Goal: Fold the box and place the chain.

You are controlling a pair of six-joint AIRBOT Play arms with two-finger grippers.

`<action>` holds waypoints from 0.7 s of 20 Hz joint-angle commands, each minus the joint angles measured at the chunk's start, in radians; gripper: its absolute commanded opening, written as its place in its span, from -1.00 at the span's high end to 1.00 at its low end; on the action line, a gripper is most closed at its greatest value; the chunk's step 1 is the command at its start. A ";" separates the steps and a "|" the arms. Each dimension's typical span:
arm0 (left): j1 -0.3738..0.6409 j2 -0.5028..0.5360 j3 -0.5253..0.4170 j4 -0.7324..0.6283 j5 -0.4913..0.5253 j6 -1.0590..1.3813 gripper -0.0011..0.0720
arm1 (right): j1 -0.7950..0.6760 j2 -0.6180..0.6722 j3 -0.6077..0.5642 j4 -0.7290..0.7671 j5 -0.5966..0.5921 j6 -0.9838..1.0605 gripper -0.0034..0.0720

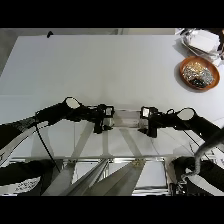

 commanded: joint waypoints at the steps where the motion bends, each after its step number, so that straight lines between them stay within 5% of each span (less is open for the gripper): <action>1: 0.001 -0.001 0.000 -0.002 0.007 -0.002 0.12 | 0.000 0.064 0.000 -0.150 0.029 0.135 -0.94; 9: 0.001 -0.001 0.000 -0.002 0.006 -0.002 0.12 | 0.000 0.426 0.000 -0.233 0.149 0.254 -0.88; 11: 0.001 -0.001 0.000 -0.002 0.007 -0.002 0.12 | 0.000 0.489 0.000 -0.163 0.167 0.254 -0.42; 13: 0.001 -0.001 0.000 -0.002 0.007 -0.002 0.12 | 0.000 0.490 0.000 -0.018 0.200 0.253 0.79; 14: 0.001 -0.001 0.000 -0.002 0.006 -0.002 0.12 | 0.001 0.476 0.000 0.058 0.196 0.246 0.87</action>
